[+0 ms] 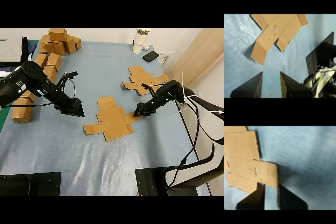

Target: Fold the box.

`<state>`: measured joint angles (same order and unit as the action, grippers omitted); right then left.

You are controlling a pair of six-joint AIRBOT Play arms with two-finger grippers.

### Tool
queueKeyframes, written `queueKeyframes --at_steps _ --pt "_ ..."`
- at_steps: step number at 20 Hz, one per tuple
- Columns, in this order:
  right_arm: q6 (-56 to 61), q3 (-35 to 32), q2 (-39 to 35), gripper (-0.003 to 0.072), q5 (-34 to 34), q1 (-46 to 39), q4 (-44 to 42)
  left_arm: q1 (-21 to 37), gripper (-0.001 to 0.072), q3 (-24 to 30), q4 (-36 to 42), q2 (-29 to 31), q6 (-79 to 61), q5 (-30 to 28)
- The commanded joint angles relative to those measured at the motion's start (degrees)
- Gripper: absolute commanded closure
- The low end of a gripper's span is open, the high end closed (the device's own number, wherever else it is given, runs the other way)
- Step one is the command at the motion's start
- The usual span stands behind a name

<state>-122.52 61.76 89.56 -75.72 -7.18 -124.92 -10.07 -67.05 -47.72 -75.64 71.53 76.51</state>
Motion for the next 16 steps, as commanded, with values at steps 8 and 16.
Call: queueKeyframes --at_steps 8,16 --pt "-6.7 -5.7 -7.4 0.0686 0.9 1.2 -12.2 8.2 0.0378 4.3 10.5 0.0 -9.6 1.4" --pt "-6.6 -30.3 -23.9 0.0685 13.5 9.1 -14.0 16.1 0.0378 17.6 17.0 0.0 -20.2 -7.6"
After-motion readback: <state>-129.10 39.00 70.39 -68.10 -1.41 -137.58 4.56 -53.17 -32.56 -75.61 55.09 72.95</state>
